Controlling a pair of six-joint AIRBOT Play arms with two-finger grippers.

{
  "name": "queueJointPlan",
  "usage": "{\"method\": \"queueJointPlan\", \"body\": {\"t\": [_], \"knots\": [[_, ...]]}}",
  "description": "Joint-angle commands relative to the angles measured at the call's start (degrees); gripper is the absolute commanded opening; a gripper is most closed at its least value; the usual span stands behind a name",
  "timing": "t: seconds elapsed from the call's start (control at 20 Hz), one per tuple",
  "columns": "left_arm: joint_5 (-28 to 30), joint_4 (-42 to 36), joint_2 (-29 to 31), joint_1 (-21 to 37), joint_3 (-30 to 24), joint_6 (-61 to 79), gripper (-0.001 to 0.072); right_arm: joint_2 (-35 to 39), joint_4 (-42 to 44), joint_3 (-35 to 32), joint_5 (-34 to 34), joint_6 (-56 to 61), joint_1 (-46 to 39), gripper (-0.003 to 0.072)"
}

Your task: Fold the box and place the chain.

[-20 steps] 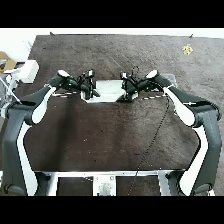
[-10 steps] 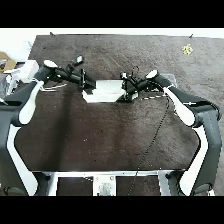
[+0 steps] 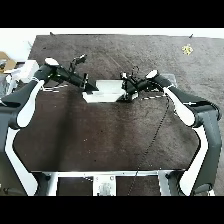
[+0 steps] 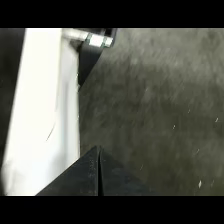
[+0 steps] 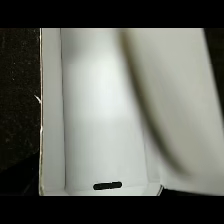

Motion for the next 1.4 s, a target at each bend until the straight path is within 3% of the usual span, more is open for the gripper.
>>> {"method": "queueJointPlan", "body": {"t": [0.0,0.35,0.8,1.35], "knots": [[2.4,-2.7,0.0,-2.7,-0.4,-0.9,0.0012,0.0,0.0,0.0,0.0,0.0,0.0,0.0507],[15.2,-5.0,0.1,-2.4,-0.4,-1.0,0.0012,0.0,0.0,0.0,0.0,0.0,0.0,0.0507],[28.1,-1.3,-0.2,-2.7,-0.5,-1.4,0.0012,0.0,0.0,0.0,0.0,0.0,0.0,0.0507],[28.9,2.1,-1.7,-2.8,-4.2,-1.4,0.0012,0.0,0.0,0.0,0.0,0.0,0.0,0.0507]]}}
